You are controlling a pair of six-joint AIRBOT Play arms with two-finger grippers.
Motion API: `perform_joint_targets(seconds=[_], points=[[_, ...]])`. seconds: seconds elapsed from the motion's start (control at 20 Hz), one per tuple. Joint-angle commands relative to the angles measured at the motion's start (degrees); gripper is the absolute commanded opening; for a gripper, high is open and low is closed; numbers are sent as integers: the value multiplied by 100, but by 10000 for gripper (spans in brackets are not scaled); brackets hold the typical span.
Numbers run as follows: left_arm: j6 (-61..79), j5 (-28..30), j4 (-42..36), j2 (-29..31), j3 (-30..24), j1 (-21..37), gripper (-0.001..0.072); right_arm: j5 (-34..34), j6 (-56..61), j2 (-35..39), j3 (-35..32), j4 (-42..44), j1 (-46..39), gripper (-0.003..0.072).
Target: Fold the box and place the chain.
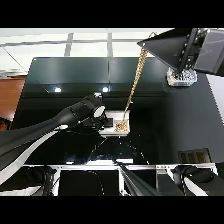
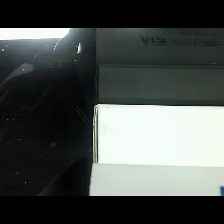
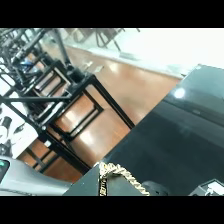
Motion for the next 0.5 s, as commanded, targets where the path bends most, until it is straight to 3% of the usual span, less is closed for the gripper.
perform_joint_targets(seconds=[0.0, 0.15, 0.45], points=[[2, -4, 2, -2, 4, 4, 29, 361, 70, -85, -31, -343, 22, 15], [4, -7, 2, -2, 4, 4, 30, 595, 142, -164, -629, -455, 98, 15], [4, -4, 2, -2, 4, 4, 30, 0, 232, -164, -2192, -485, 570, 15]])
